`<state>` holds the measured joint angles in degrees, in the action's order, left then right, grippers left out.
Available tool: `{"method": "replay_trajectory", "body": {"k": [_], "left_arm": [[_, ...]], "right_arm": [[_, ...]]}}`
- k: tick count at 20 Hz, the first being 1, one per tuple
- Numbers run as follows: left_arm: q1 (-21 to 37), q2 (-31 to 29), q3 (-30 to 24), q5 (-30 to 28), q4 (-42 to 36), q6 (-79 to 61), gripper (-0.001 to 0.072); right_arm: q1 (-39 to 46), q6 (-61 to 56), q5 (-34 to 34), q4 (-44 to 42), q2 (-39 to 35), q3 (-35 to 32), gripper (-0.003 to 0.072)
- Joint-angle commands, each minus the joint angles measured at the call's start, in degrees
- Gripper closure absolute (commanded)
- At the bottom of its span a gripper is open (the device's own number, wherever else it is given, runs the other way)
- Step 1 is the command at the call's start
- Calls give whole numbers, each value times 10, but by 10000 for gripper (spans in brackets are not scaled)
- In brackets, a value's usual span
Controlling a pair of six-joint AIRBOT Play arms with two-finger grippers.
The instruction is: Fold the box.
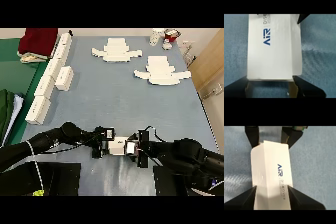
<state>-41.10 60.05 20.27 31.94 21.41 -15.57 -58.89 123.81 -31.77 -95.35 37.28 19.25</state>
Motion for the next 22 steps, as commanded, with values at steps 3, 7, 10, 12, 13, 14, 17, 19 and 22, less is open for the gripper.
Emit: {"method": "replay_trajectory", "body": {"k": [3, 7, 10, 12, 13, 14, 17, 19, 22], "left_arm": [[0, 0, 0, 0, 0, 0, 287], [0, 0, 0, 0, 0, 0, 287], [0, 0, 0, 0, 0, 0, 287], [0, 0, 0, 0, 0, 0, 287], [0, 0, 0, 0, 0, 0, 287], [0, 0, 0, 0, 0, 0, 287], [0, 0, 0, 0, 0, 0, 287], [0, 0, 0, 0, 0, 0, 287], [0, 0, 0, 0, 0, 0, 287]], "right_arm": [[-21, -48, 16, 61, 11, 1, 103], [-22, -48, 16, 63, -10, 1, 104], [-22, -49, 14, 78, -22, 1, 122], [-22, -49, 14, 87, -28, 1, 175], [-22, -49, 14, 95, -30, 1, 175], [-22, -49, 14, 102, -31, 2, 175], [-22, -49, 12, 106, -35, 15, 175], [-22, -49, 7, 116, -34, 23, 175], [-22, -49, -2, 128, -34, 31, 175]]}}
